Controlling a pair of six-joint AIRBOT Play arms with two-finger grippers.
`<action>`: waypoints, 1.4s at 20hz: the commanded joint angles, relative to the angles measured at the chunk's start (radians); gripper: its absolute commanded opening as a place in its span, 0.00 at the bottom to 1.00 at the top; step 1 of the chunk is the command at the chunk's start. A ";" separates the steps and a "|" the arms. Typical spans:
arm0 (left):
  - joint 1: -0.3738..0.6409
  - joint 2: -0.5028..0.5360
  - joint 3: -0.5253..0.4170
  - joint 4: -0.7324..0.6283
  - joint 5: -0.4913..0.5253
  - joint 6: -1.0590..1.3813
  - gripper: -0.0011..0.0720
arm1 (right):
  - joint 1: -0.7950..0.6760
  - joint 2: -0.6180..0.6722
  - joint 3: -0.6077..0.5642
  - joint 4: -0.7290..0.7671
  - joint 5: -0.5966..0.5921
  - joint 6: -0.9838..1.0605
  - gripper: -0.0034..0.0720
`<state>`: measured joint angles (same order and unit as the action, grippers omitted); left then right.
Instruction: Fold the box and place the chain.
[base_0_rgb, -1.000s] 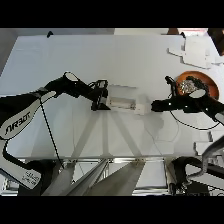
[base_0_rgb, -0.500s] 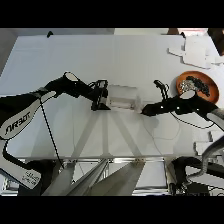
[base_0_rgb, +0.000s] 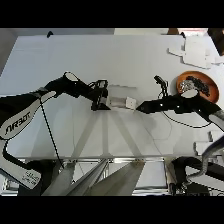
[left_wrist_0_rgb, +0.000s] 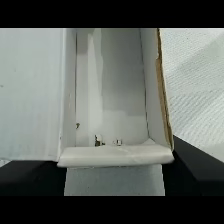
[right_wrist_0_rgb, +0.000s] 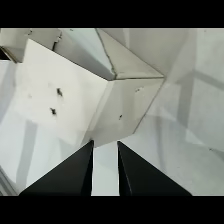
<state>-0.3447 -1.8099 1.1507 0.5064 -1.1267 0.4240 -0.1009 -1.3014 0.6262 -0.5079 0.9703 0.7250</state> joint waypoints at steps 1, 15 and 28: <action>0.000 0.000 0.000 0.000 0.000 0.000 0.28 | 0.001 0.035 0.002 0.009 0.002 -0.012 0.28; 0.000 0.000 0.000 0.000 0.000 0.000 0.28 | 0.001 0.056 0.002 0.008 -0.073 0.007 0.76; 0.000 0.000 0.000 0.000 0.000 0.000 0.28 | 0.118 0.056 0.002 0.006 -0.252 0.121 0.79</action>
